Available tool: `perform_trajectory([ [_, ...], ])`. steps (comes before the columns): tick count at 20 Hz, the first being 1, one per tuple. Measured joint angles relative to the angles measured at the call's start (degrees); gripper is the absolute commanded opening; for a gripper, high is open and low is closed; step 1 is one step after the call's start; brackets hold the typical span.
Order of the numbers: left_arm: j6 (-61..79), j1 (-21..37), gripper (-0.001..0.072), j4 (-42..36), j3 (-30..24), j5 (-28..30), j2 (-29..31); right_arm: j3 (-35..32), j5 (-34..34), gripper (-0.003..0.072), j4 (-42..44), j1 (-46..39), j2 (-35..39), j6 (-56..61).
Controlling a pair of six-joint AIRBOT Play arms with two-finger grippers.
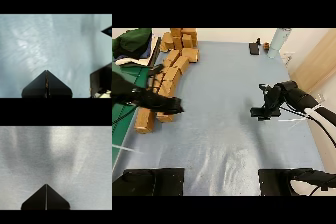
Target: Fold the box.
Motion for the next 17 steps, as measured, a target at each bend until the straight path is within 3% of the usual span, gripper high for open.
perform_trajectory([
  [5,-0.24,-14.1,0.0011,-1.33,3.13,6.91,-9.25,0.0,0.0,0.0005,0.02,-0.02,0.0,0.02],
  [8,-0.26,-19.52,0.0012,-1.62,4.74,9.77,-14.58,0.0,0.0,0.0005,0.0,-0.02,0.0,0.0],
  [17,-0.04,-23.28,0.0013,-1.79,5.79,12.44,-19.19,0.0,0.0,0.0005,0.0,-0.02,0.0,0.02],
])
